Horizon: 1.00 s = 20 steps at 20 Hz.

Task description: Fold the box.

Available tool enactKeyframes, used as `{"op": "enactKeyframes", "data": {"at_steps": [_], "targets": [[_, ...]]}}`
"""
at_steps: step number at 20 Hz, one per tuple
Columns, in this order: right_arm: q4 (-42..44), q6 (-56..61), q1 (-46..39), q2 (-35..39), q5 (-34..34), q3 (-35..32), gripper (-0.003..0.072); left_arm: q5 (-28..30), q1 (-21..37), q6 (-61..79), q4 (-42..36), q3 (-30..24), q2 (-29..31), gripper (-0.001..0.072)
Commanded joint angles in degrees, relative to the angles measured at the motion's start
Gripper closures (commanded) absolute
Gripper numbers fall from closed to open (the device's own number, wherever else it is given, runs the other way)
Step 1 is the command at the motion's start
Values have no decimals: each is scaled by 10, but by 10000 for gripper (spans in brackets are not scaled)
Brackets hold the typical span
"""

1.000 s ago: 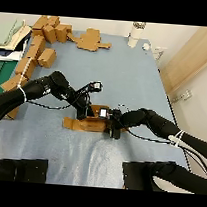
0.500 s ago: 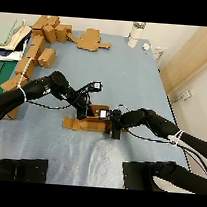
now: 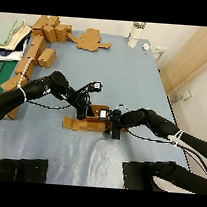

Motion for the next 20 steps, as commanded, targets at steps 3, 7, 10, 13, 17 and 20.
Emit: {"op": "enactKeyframes", "data": {"at_steps": [3,7,10,13,17,20], "targets": [[0,0,0,0,0,0,180,1,0,0,0,0,0,697],[0,0,0,0,-1,0,180,1,0,0,0,0,0,696],[0,0,0,0,-1,0,180,2,0,0,0,0,0,696],[0,0,0,0,-1,0,180,2,0,0,0,0,0,697],[0,0,0,0,-1,0,180,16,0,0,0,0,-1,696],[0,0,0,0,-1,0,180,11,0,0,0,0,-1,697]]}}
